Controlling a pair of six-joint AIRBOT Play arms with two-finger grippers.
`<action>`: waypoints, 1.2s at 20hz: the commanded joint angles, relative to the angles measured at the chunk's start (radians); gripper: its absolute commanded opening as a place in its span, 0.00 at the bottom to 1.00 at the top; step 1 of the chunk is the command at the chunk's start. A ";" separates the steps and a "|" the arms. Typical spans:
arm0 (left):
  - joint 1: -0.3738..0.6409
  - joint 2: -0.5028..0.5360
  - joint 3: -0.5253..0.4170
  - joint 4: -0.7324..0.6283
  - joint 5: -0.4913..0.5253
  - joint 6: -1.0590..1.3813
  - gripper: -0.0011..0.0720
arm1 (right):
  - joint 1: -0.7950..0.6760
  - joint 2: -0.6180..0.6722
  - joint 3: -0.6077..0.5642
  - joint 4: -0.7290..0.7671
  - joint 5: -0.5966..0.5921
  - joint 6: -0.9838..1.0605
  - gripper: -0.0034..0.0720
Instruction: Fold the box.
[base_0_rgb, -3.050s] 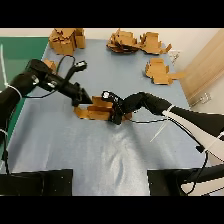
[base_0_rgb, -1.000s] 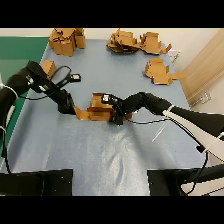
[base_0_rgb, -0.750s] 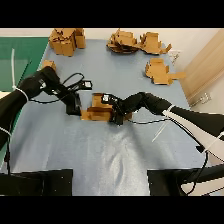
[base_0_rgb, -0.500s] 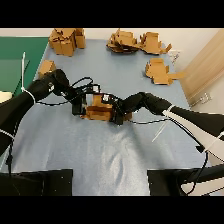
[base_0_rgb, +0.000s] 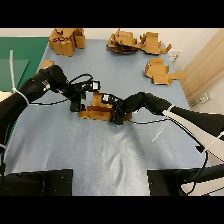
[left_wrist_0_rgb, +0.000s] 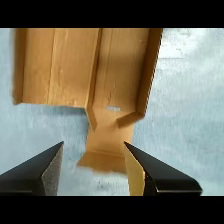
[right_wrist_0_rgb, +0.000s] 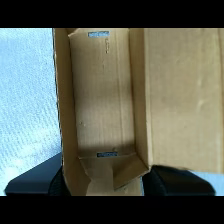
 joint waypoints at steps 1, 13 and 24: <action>0.019 0.049 0.000 0.040 -0.058 -0.027 0.82 | -0.001 -0.001 0.000 0.000 0.000 0.000 0.64; 0.030 -0.071 -0.012 -0.090 -0.051 0.116 0.82 | -0.001 -0.001 0.000 -0.001 0.001 0.000 0.64; 0.005 -0.105 -0.013 -0.129 -0.063 0.135 0.49 | -0.001 0.000 0.000 0.000 0.000 0.000 0.64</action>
